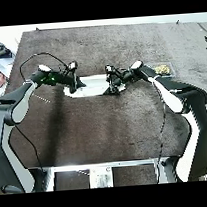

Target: Fold the box and place the chain.

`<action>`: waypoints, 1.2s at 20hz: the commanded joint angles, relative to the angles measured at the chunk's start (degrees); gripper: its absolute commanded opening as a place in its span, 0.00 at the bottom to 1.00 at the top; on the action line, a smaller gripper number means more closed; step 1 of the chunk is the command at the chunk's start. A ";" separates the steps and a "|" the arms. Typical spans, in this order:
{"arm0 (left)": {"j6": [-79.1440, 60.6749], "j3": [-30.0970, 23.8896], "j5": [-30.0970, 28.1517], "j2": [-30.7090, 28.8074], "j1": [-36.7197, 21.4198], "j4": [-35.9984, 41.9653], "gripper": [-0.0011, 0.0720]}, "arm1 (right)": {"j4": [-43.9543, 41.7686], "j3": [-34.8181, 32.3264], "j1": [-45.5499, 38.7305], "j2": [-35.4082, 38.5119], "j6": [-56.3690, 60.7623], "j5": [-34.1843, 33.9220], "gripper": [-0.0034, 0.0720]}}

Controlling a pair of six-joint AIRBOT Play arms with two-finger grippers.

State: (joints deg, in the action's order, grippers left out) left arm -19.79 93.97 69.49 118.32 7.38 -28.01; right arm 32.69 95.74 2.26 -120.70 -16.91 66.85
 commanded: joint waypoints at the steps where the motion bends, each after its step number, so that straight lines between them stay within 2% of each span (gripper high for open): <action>1: -0.02 0.07 -0.02 -0.04 -0.04 -0.02 0.03 | 0.07 -0.02 -0.02 -0.04 0.00 -0.17 0.54; 21: 0.04 0.07 1.62 -0.04 -0.04 0.22 0.04 | 0.07 -0.02 0.00 -0.04 0.00 -0.17 0.54; 22: 0.04 0.07 1.55 -0.11 -0.04 0.22 0.35 | 0.07 -0.02 0.00 -0.04 0.00 -0.17 0.54; 23: 0.17 0.07 1.88 -0.20 -0.04 0.22 0.58 | 0.09 -0.02 0.00 -0.02 0.02 -0.17 0.54; 24: 0.31 0.07 2.08 -0.52 -0.04 0.13 0.58 | 0.09 -0.02 0.00 -0.04 0.00 -0.17 0.54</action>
